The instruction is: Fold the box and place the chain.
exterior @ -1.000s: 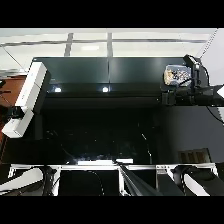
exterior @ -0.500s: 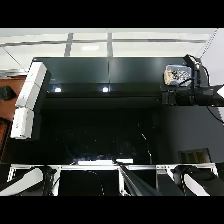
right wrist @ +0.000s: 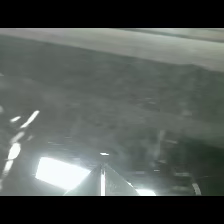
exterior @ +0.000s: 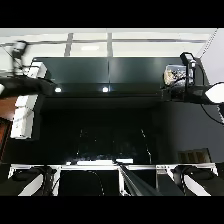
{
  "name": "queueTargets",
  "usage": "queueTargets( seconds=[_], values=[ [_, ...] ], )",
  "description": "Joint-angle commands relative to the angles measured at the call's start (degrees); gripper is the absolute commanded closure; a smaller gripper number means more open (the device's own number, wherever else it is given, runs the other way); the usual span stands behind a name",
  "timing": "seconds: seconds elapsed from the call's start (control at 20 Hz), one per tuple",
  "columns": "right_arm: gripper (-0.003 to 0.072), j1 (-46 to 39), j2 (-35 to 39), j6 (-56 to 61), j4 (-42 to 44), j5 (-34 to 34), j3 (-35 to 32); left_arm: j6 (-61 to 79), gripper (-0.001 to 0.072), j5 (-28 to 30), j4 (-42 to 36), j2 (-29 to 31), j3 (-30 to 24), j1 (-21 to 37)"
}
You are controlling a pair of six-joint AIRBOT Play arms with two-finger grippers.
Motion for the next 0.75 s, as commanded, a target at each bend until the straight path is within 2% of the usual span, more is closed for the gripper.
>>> queueTargets(
  seconds=[0.0,0.7],
  values=[
    [0.0668,0.61,-0.70,0.00,-4.20,-2.58,-1.03,-2.38,0.0683,6.78,5.81,1.73,-3.87,-9.01],
    [0.0668,0.57,-0.68,0.00,-4.26,-2.60,-1.03,-2.78,0.0683,6.51,4.83,1.51,-3.91,-9.09]
  ],
)
